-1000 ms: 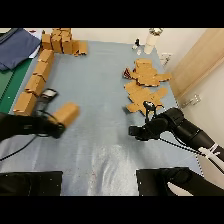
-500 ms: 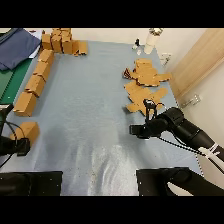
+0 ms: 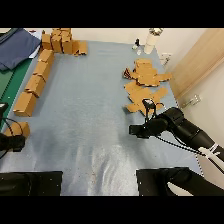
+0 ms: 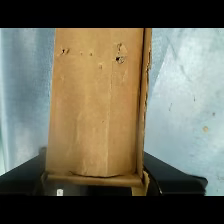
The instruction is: Fold the box.
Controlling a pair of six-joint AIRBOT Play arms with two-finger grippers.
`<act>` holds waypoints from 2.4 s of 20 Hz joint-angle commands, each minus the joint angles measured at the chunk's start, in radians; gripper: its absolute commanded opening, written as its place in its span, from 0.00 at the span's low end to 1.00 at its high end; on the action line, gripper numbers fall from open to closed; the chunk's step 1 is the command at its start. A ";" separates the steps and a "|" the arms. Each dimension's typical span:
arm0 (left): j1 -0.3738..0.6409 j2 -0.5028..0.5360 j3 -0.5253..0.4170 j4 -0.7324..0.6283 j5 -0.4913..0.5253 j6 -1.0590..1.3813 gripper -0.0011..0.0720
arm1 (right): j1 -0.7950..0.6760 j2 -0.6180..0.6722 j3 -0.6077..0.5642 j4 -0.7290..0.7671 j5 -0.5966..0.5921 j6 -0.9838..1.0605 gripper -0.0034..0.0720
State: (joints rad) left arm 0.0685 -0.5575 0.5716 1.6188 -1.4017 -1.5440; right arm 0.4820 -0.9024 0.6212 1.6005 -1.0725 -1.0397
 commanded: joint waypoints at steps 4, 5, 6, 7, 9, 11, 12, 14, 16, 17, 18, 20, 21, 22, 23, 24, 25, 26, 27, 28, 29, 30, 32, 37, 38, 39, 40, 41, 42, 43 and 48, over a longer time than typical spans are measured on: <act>0.065 -0.198 -0.001 0.023 0.177 -0.002 0.67 | -0.001 0.000 0.001 0.032 -0.010 -0.022 0.05; 0.106 -0.203 -0.001 0.023 0.195 -0.001 0.67 | -0.001 0.000 0.001 0.032 -0.010 -0.027 0.05; 0.158 -0.203 0.000 0.018 0.216 0.006 0.67 | -0.001 0.000 0.001 0.032 -0.009 -0.027 0.05; 0.211 -0.203 0.000 0.000 0.235 0.034 0.67 | -0.001 0.000 0.001 0.032 -0.009 -0.027 0.05; 0.298 -0.203 -0.001 -0.082 0.261 0.127 0.67 | -0.001 0.000 0.001 0.032 -0.008 -0.027 0.05; 0.343 -0.208 0.000 -0.178 0.282 0.230 0.67 | -0.001 0.000 0.001 0.032 -0.008 -0.027 0.05; 0.344 -0.213 0.000 -0.206 0.291 0.259 0.67 | -0.001 0.000 0.001 0.032 -0.008 -0.027 0.05; 0.343 -0.234 0.000 -0.275 0.295 0.352 0.67 | -0.001 0.000 0.001 0.032 -0.008 -0.027 0.05; 0.343 -0.269 0.000 -0.299 0.309 0.378 0.67 | -0.001 0.000 0.001 0.032 -0.008 -0.027 0.05; 0.343 -0.286 0.000 -0.296 0.321 0.378 0.67 | -0.001 0.000 0.001 0.032 -0.009 -0.027 0.05; 0.343 -0.304 0.000 -0.296 0.335 0.383 0.67 | -0.001 0.000 0.001 0.039 -0.009 -0.027 0.05; 0.343 -0.328 0.000 -0.294 0.371 0.393 0.67 | -0.001 0.000 0.001 0.040 -0.010 -0.027 0.05; 0.343 -0.335 0.000 -0.295 0.388 0.404 0.67 | 0.000 0.000 0.001 0.043 -0.010 -0.027 0.05; 0.344 -0.339 0.000 -0.292 0.407 0.411 0.67 | 0.000 0.000 0.001 0.048 -0.010 -0.027 0.05; 0.344 -0.341 0.000 -0.283 0.429 0.411 0.67 | 0.000 0.000 0.001 0.058 -0.009 -0.027 0.05; 0.344 -0.344 0.000 -0.272 0.446 0.411 0.67 | -0.001 0.000 0.001 0.065 -0.009 -0.027 0.05; 0.345 -0.347 0.000 -0.257 0.460 0.411 0.67 | 0.000 0.000 0.001 0.066 -0.009 -0.027 0.05; 0.345 -0.350 0.000 -0.245 0.470 0.411 0.67 | 0.000 0.000 0.001 0.066 -0.009 -0.027 0.05; 0.344 -0.355 0.000 -0.230 0.484 0.410 0.67 | 0.000 0.000 0.001 0.065 -0.009 -0.027 0.05; 0.345 -0.360 0.000 -0.224 0.494 0.410 0.67 | -0.001 0.000 0.001 0.065 -0.009 -0.027 0.05; 0.344 -0.368 0.000 -0.224 0.507 0.411 0.67 | 0.000 0.000 0.001 0.065 -0.009 -0.027 0.05; 0.344 -0.378 0.000 -0.227 0.521 0.413 0.67 | 0.000 0.000 0.001 0.065 -0.008 -0.027 0.05; 0.343 -0.397 0.000 -0.242 0.534 0.461 0.80 | 0.000 0.000 0.001 0.065 -0.008 -0.027 0.05; 0.343 -0.402 0.000 -0.266 0.521 0.461 0.97 | 0.000 0.000 0.001 0.065 -0.008 -0.027 0.05; 0.343 -0.402 0.005 -0.265 0.497 0.450 0.97 | 0.000 0.000 0.001 0.066 -0.008 -0.027 0.05; 0.343 -0.402 0.020 -0.264 0.457 0.450 0.97 | 0.000 0.000 0.001 0.066 -0.009 -0.027 0.05; 0.343 -0.400 0.044 -0.258 0.409 0.447 0.97 | -0.001 0.000 0.001 0.066 -0.009 -0.027 0.05; 0.345 -0.394 0.077 -0.253 0.348 0.440 0.97 | -0.001 0.000 0.001 0.066 -0.009 -0.027 0.05; 0.345 -0.384 0.121 -0.241 0.278 0.417 0.97 | 0.000 0.000 0.001 0.066 -0.009 -0.029 0.05; 0.345 -0.371 0.168 -0.238 0.215 0.395 0.97 | -0.001 0.000 0.001 0.075 -0.009 -0.040 0.05; 0.247 -0.277 0.379 -0.427 0.086 0.321 0.40 | -0.001 -0.012 0.018 0.129 -0.008 -0.088 0.05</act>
State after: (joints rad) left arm 0.3714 -0.8768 0.8524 1.3144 -1.2270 -1.1900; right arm 0.4820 -0.9066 0.6270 1.7027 -1.0817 -1.1034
